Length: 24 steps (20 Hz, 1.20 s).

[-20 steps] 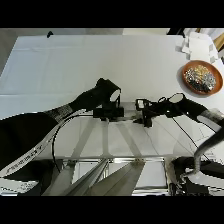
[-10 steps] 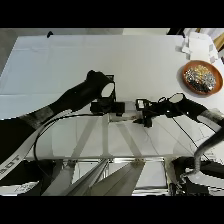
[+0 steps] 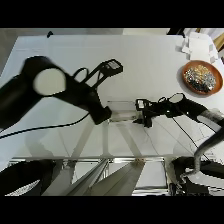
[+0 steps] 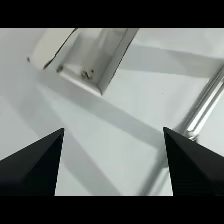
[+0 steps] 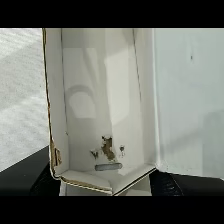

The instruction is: Fold the box and place the chain.

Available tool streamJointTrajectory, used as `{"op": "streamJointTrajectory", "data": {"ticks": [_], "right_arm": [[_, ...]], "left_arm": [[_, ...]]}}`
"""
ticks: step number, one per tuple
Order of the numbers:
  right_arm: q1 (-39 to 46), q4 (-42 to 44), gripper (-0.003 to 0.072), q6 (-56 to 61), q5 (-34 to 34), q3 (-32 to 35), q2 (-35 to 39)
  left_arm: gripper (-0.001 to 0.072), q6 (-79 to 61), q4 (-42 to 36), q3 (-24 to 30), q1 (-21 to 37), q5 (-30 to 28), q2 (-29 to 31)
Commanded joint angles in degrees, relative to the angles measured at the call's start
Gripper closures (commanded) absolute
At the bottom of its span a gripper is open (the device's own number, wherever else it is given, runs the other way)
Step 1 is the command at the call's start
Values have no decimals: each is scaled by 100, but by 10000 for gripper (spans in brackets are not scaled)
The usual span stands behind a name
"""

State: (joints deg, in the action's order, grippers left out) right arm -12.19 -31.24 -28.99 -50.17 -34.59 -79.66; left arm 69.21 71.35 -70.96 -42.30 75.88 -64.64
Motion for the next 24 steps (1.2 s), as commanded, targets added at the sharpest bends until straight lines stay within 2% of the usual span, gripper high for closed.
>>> {"op": "streamJointTrajectory", "data": {"ticks": [1, 4, 5, 7, 9, 11, 14, 18, 24], "right_arm": [[-2, 2, 233, 2, 0, -4, 2], [-2, 2, 233, 2, 0, -4, 2], [-2, 2, 233, 0, 0, -4, 2], [-2, 2, 233, 0, -2, -4, 2], [-2, 2, 233, 0, 2, -4, 2], [-2, 2, 233, 0, 0, -4, 2], [-2, 2, 233, 0, 0, -4, 2], [-2, 2, 233, 0, 0, -4, 2], [-2, 2, 233, 0, 0, -4, 2]], "left_arm": [[14, -3753, -964, 1298, 522, -1034, 1198], [14, -6094, -2048, 2898, 1228, -1829, 1617], [13, -6896, -2415, 3351, 1480, -1982, 1561], [13, -8515, -2977, 3897, 1912, -2083, 1189], [12, -9700, -3652, 3969, 2251, -2236, 579], [10, -10179, -4774, 3967, 2448, -2476, -81], [9, -10935, -5982, 3888, 2396, -2328, -977], [9, -10741, -6078, 3449, 2306, -2011, -1825], [9, -10369, -5866, 3381, 2308, -1947, -2098]]}}
